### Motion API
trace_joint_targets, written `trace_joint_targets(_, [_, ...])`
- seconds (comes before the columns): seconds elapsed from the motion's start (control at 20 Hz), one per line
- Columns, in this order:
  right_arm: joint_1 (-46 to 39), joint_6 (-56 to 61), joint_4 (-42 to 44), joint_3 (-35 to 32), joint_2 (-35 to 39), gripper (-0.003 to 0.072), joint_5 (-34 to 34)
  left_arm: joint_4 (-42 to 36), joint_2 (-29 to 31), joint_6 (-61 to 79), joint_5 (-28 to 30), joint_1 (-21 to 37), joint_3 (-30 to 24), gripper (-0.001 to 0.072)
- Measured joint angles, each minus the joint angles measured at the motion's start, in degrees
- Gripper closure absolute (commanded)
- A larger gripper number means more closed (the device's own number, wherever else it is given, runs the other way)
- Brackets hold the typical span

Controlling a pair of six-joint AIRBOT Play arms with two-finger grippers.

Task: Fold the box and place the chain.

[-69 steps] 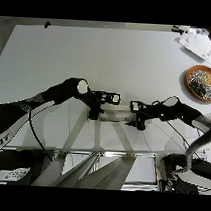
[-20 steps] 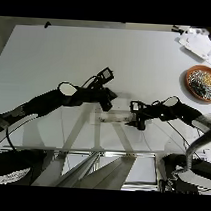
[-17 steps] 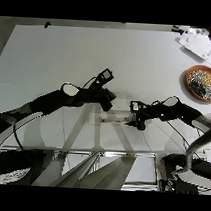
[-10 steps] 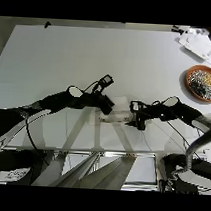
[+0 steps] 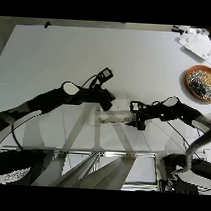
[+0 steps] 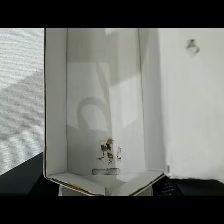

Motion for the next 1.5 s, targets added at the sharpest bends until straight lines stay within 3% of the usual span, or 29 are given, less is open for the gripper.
trace_joint_targets(0.15, [0.0, 0.0, 0.04, 0.0, 0.0, 0.028, 0.0, 6.12, 6.03, -1.38, -3.04, 2.23, 0.28, 0.053])
trace_joint_targets(0.35, [0.0, 0.04, 0.09, 0.0, 0.0, 0.028, 0.02, 18.78, 12.35, -6.93, -15.63, 5.07, 0.37, 0.0475])
trace_joint_targets(0.45, [0.0, 0.07, 0.09, 0.0, 0.0, 0.028, 0.02, 24.57, 13.29, -9.7, -21.22, 5.6, -0.11, 0.0429])
trace_joint_targets(0.6, [0.0, 0.09, 0.09, 0.0, 0.0, 0.028, 0.02, 29.86, 13.03, -12.0, -24.48, 5.9, -1.64, 0.0429])
trace_joint_targets(0.95, [0.0, 0.09, 0.11, 0.0, 0.0, 0.028, 0.04, 34.93, 11.72, -11.63, -24.5, 5.86, -4.81, 0.0424])
trace_joint_targets(1.4, [0.02, -0.07, -0.04, 0.0, 0.0, 0.028, 0.11, 27.1, 11.63, 9.55, -12.79, 2.47, -16.22, 0.0405])
trace_joint_targets(1.5, [0.02, -0.04, -0.02, 0.0, 0.0, 0.028, 0.11, 26.03, 11.63, 11.23, -10.21, 2.05, -17.33, 0.0353])
